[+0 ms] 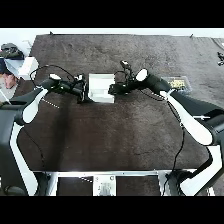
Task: Fold the box and place the chain.
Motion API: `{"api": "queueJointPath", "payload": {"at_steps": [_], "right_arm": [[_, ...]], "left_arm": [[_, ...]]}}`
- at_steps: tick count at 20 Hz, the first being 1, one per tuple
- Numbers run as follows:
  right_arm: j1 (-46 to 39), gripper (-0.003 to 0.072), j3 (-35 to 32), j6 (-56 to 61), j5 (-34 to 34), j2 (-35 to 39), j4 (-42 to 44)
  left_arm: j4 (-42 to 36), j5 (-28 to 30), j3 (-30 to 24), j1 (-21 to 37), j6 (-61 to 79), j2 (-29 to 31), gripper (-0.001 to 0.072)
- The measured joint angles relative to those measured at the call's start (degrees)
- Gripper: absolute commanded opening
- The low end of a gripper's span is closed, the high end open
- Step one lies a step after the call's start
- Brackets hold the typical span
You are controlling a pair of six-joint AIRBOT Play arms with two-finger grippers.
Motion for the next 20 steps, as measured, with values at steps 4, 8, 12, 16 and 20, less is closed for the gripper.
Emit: {"api": "queueJointPath", "payload": {"at_steps": [4,8,12,16,20], "right_arm": [[1.7,0.0482,2.4,5.0,0.9,-0.9,-6.1],[2.6,0.0483,6.0,9.9,3.9,-3.7,-10.5],[3.7,0.0482,12.5,15.5,9.3,-6.6,-17.3],[4.6,0.0483,17.0,20.9,13.5,-7.7,-23.6],[5.1,0.0482,19.8,25.2,16.3,-9.0,-27.0]], "left_arm": [[0.0,0.0,0.0,0.0,0.0,0.0,0.0405],[0.0,0.0,0.0,0.0,0.0,0.0,0.0405],[0.0,0.0,0.0,0.0,0.0,0.0,0.0406],[0.0,0.0,0.0,0.0,0.0,0.0,0.0405],[0.0,0.0,0.0,0.0,0.0,0.0,0.0406]]}}
